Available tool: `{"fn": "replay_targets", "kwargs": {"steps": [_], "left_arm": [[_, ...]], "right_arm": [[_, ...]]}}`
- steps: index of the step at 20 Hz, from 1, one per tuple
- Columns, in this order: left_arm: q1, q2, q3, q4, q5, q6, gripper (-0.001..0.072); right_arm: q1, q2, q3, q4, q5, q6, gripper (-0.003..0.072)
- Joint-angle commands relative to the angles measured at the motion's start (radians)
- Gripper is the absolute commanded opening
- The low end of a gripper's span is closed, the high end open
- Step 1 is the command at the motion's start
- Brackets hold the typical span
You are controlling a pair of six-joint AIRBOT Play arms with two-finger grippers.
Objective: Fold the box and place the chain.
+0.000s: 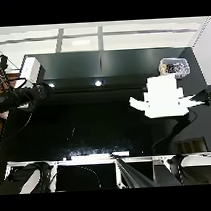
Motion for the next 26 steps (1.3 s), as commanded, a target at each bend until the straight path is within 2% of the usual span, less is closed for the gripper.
{"fn": "replay_targets", "kwargs": {"steps": [1, 3, 6, 10, 13, 16, 18, 20, 26], "left_arm": [[-0.005, -0.002, 0.000, -0.058, -0.041, 0.003, 0.0707], [-0.038, -0.003, 0.000, -0.066, -0.074, 0.045, 0.0707], [-0.138, -0.021, -0.001, -0.066, -0.098, 0.086, 0.0706], [-0.268, -0.093, -0.001, -0.089, -0.043, 0.098, 0.0706], [-0.283, -0.176, -0.002, -0.184, -0.032, 0.103, 0.0706], [-0.283, -0.238, -0.049, -0.330, -0.064, 0.214, 0.0706], [-0.284, -0.294, -0.085, -0.412, -0.133, 0.313, 0.0706], [-0.285, -0.369, -0.100, -0.488, -0.187, 0.417, 0.0706], [-0.304, -0.558, -0.099, -0.679, -0.223, 0.740, 0.0705]], "right_arm": [[0.085, 0.133, -0.125, 0.040, -0.050, -0.044, 0.0045], [0.166, 0.231, -0.236, 0.079, -0.106, -0.043, 0.0045], [0.340, 0.418, -0.417, 0.241, -0.265, -0.067, 0.0044], [0.629, 0.652, -0.649, 0.243, -0.554, -0.076, 0.0044], [0.798, 0.741, -0.777, 0.255, -0.709, -0.071, 0.0044], [0.925, 0.744, -0.811, 0.254, -0.783, -0.045, 0.0044], [0.966, 0.744, -0.811, 0.256, -0.813, -0.031, 0.0044], [0.974, 0.744, -0.811, 0.256, -0.818, -0.031, 0.0044], [0.974, 0.744, -0.811, 0.256, -0.818, -0.027, 0.0044]]}}
